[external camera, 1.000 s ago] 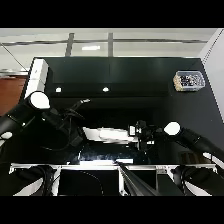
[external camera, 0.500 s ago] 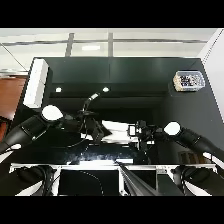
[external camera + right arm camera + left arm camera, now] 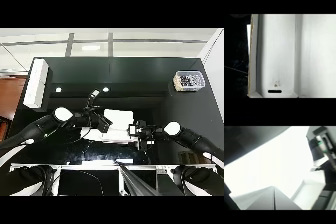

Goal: Fold the box and place the chain.

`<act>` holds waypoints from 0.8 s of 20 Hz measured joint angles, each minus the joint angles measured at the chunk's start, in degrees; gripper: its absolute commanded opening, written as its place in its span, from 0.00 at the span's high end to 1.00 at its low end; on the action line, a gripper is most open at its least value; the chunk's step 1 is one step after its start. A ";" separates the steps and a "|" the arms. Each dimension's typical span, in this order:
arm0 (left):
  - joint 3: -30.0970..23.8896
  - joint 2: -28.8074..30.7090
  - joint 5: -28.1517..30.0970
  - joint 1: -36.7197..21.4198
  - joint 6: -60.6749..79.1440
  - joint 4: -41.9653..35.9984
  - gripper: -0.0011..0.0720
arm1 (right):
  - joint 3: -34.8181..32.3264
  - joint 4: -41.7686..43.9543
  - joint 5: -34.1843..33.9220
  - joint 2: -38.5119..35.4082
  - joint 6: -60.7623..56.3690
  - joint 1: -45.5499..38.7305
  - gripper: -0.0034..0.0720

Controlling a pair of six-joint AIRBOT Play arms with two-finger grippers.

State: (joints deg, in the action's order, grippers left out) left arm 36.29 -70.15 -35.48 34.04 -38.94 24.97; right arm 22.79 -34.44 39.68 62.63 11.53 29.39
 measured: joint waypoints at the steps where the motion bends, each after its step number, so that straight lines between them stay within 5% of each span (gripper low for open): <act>1: 0.00 -0.50 0.28 0.09 0.17 0.48 0.95 | 0.00 0.00 -0.02 0.00 0.02 0.00 0.39; 8: -0.02 1.09 -1.03 -1.27 0.39 4.92 0.95 | 0.00 -0.22 0.20 0.00 0.15 0.00 0.39; 16: -0.22 16.72 -15.21 -11.85 -9.94 25.75 0.94 | 0.00 -0.13 0.15 0.00 0.15 0.00 0.39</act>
State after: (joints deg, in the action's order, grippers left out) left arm 36.07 -53.43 -50.70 22.20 -48.88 50.72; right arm 22.79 -34.57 39.83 62.63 11.68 29.39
